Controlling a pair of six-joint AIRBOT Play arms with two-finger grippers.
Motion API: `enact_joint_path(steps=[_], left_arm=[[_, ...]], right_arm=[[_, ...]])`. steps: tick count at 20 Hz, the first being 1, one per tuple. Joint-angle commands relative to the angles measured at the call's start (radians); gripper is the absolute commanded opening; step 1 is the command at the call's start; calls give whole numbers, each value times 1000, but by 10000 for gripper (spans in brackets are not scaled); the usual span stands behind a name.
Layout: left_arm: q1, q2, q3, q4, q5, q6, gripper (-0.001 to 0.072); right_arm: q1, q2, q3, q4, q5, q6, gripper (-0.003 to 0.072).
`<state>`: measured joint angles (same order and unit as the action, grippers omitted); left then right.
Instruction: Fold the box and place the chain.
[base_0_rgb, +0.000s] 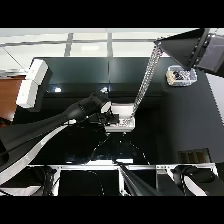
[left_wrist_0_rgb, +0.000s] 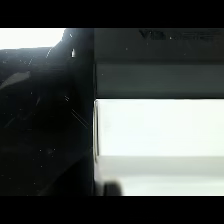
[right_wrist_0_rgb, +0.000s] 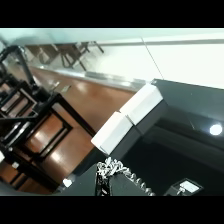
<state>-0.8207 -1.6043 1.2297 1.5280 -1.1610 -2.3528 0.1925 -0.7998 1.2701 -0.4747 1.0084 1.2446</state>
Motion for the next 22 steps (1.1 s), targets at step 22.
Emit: enact_joint_path(steps=[22], left_arm=[[1,0,1,0,0,0,27]], right_arm=[[173,-118,-425,-231,-115,239,24]])
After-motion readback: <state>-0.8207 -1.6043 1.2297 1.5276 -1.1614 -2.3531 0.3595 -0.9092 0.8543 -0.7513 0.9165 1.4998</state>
